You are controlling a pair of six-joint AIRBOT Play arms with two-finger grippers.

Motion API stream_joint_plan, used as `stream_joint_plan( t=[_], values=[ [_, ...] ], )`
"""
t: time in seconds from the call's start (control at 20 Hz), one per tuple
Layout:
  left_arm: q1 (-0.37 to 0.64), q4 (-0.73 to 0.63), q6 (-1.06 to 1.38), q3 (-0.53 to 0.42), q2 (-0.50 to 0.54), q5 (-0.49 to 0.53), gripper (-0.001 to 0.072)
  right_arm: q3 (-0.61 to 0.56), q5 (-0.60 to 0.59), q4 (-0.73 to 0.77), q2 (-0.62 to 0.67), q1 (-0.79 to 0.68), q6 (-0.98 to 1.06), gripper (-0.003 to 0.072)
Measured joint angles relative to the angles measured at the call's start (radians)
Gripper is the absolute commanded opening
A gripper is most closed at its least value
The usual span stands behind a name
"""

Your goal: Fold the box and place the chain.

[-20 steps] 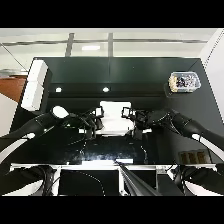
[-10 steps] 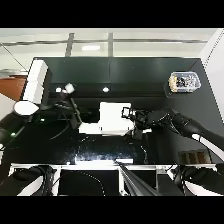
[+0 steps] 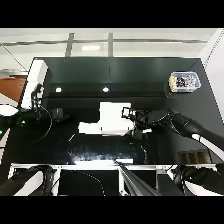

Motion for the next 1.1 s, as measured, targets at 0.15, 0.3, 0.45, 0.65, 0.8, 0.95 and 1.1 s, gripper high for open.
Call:
stream_joint_plan(
  t=[0.15, 0.3, 0.45, 0.65, 0.8, 0.95, 1.1],
  values=[
    [-0.001, -0.014, -0.053, -0.027, -0.095, -0.029, 0.0027, 0.0, 0.0, 0.0, 0.0, 0.0, 0.0, 0.0351],
    [-0.043, -0.077, -0.036, -0.04, -0.177, -0.051, 0.0027, 0.0, 0.0, 0.0, 0.0, 0.0, 0.0, 0.0351],
    [-0.107, -0.119, -0.018, -0.045, -0.231, -0.035, 0.0027, 0.0, 0.0, 0.0, 0.0, 0.0, 0.0, 0.0351],
    [-0.176, -0.173, 0.019, -0.047, -0.28, -0.008, 0.0365, 0.0, 0.0, 0.0, 0.0, 0.0, 0.0, 0.0351],
    [-0.201, -0.22, 0.057, -0.046, -0.288, -0.03, 0.0574, 0.0, 0.0, 0.001, 0.0, 0.0, 0.0, 0.0351],
    [-0.211, -0.225, 0.084, -0.04, -0.283, -0.023, 0.0576, 0.0, 0.0, 0.001, 0.0, 0.0, 0.0, 0.0351],
    [-0.218, -0.224, 0.101, -0.033, -0.262, -0.016, 0.0576, 0.0, 0.0, 0.001, 0.0, 0.0, 0.0, 0.0351]
  ],
)
